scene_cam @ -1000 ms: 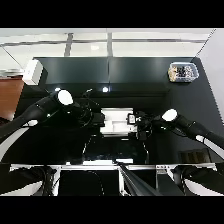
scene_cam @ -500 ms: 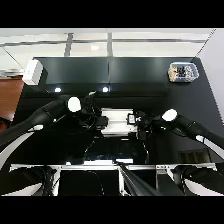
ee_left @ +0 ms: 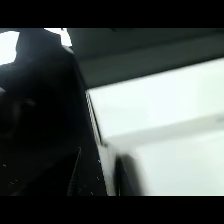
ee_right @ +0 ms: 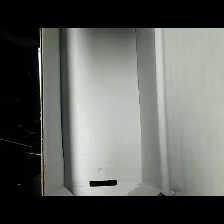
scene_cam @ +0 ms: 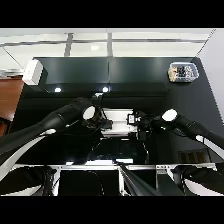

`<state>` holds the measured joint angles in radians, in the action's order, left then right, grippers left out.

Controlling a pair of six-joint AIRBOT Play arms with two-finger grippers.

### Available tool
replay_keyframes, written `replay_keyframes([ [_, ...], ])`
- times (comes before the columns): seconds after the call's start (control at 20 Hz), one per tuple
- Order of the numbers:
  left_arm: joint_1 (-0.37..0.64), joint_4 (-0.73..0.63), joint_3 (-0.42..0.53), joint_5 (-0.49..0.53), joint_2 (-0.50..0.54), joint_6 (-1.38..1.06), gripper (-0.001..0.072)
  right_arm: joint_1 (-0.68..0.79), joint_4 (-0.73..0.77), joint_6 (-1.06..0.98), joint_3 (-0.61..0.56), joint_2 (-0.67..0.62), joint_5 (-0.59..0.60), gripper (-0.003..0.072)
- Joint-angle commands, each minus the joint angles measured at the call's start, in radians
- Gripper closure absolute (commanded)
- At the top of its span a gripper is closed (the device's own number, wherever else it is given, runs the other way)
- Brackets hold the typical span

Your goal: Fold the box and place the chain.

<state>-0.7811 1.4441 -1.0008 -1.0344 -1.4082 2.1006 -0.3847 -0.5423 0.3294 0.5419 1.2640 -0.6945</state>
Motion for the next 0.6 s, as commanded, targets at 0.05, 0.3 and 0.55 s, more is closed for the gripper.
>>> replay_keyframes([
  [0.05, -0.069, 0.105, -0.074, -0.020, -0.069, 0.142, 0.0438, 0.000, 0.000, 0.000, 0.000, 0.000, -0.001, 0.0539],
  [0.3, -0.074, 0.114, -0.079, -0.048, -0.096, 0.190, 0.0438, 0.000, 0.000, 0.000, 0.000, 0.000, -0.001, 0.0539],
  [0.55, -0.074, 0.114, -0.079, -0.057, -0.096, 0.266, 0.0683, 0.000, 0.000, 0.000, 0.000, 0.000, -0.001, 0.0539],
])
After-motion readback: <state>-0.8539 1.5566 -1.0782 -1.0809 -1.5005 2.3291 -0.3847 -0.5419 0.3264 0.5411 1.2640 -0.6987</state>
